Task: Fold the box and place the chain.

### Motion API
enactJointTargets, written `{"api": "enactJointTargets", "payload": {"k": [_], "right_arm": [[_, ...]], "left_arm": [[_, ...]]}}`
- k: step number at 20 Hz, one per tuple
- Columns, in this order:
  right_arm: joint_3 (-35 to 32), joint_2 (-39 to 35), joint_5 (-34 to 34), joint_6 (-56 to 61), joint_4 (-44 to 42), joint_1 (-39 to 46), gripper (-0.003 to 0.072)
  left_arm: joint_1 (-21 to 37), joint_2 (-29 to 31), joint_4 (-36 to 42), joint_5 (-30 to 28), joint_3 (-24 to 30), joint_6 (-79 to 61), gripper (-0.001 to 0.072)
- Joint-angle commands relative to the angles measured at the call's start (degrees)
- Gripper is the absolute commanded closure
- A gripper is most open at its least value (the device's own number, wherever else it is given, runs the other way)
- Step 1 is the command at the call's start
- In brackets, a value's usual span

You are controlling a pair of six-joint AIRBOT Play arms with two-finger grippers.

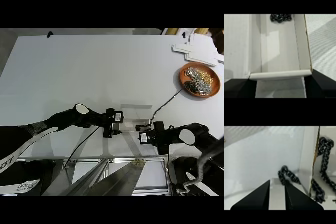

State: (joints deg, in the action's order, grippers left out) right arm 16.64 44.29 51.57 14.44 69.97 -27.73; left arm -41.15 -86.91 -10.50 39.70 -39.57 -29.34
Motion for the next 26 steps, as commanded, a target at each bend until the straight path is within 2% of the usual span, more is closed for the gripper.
{"api": "enactJointTargets", "payload": {"k": [1, 9, 18, 20, 22, 26], "right_arm": [[0.0, 1.6, -2.4, -1.4, -1.0, 0.0, 0.0487], [-0.2, 1.6, -5.0, -1.5, -1.0, 0.0, 0.0516], [-1.6, 1.6, -3.3, -1.4, -3.0, 0.0, 0.0518], [-1.6, 1.6, -2.9, -1.4, -3.0, 0.0, 0.0539], [-1.6, 1.6, -2.9, -1.4, -3.3, 0.0, 0.0652], [-1.6, 1.1, -2.0, -0.7, -3.7, 0.0, 0.0669]], "left_arm": [[0.0, 0.0, 0.0, 0.0, 0.0, 0.0, 0.0435], [0.0, 0.0, 0.0, 0.0, 0.0, 0.0, 0.0435], [0.0, 0.0, 0.0, 0.0, 0.0, 0.0, 0.0435], [0.0, 0.0, 0.0, 0.0, 0.0, 0.0, 0.0435], [0.0, 0.0, 0.0, 0.0, 0.0, 0.0, 0.0435], [0.0, 0.0, 0.0, 0.0, 0.0, 0.0, 0.0435]]}}
